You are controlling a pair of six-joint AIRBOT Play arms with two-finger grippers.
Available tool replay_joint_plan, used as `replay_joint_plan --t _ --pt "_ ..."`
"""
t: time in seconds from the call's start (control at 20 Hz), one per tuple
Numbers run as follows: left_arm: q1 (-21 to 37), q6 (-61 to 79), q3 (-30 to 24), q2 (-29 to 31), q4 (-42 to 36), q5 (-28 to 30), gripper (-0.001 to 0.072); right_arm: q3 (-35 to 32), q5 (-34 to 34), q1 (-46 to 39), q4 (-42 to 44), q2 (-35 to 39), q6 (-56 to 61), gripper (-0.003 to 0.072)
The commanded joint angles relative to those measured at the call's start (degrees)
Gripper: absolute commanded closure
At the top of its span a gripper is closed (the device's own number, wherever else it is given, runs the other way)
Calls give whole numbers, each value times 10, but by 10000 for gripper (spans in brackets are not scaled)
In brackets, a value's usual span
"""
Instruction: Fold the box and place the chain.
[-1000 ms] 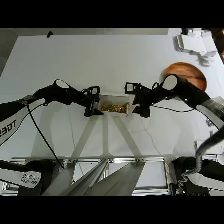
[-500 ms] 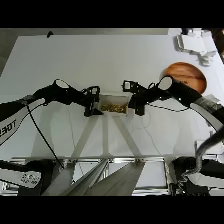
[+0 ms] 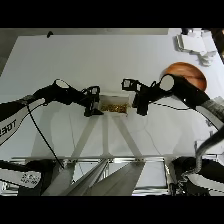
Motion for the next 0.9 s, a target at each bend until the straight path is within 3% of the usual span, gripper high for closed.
replay_joint_plan --t 0.0,0.25,0.3,0.5,0.85 --pt "0 0 0 0 0 0 392 51 66 18 -4 7 34 674" --pt "0 0 0 0 0 0 392 123 105 43 57 -31 35 669" --pt "0 0 0 0 0 0 392 137 125 46 64 -39 35 634" --pt "0 0 0 0 0 0 392 199 176 45 69 -51 92 353" --pt "0 0 0 0 0 0 392 251 113 5 63 -69 148 352"
